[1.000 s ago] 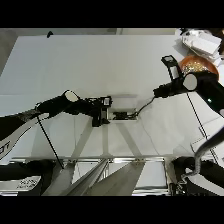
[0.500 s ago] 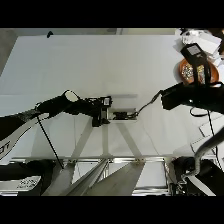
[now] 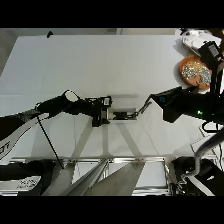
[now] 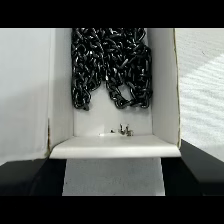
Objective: Fold the box and place the chain.
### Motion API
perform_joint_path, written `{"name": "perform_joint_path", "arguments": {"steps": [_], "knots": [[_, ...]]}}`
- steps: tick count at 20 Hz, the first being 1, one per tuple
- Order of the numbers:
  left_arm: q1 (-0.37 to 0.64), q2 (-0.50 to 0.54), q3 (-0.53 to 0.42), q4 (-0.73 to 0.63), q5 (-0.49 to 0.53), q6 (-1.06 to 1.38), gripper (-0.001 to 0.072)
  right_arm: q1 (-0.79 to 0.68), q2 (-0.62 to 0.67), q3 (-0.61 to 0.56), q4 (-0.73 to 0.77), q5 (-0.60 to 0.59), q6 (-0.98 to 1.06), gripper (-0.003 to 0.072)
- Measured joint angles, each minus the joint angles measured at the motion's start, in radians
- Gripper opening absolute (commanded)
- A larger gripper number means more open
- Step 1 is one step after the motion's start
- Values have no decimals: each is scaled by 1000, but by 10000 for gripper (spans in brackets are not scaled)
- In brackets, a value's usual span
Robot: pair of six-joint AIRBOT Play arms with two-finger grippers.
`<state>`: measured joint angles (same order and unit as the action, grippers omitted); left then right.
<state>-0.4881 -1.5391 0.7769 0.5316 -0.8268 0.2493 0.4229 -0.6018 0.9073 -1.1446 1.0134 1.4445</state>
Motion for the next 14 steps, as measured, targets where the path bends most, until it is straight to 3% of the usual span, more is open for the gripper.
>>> {"name": "perform_joint_path", "arguments": {"steps": [7, 14], "knots": [[0, 0, 0, 0, 0, 0, 151, 39, -127, -63, 196, -124, -114, 20], [0, 0, 0, 0, 0, 0, 151, 144, -372, -93, 214, -183, -162, 20]]}}
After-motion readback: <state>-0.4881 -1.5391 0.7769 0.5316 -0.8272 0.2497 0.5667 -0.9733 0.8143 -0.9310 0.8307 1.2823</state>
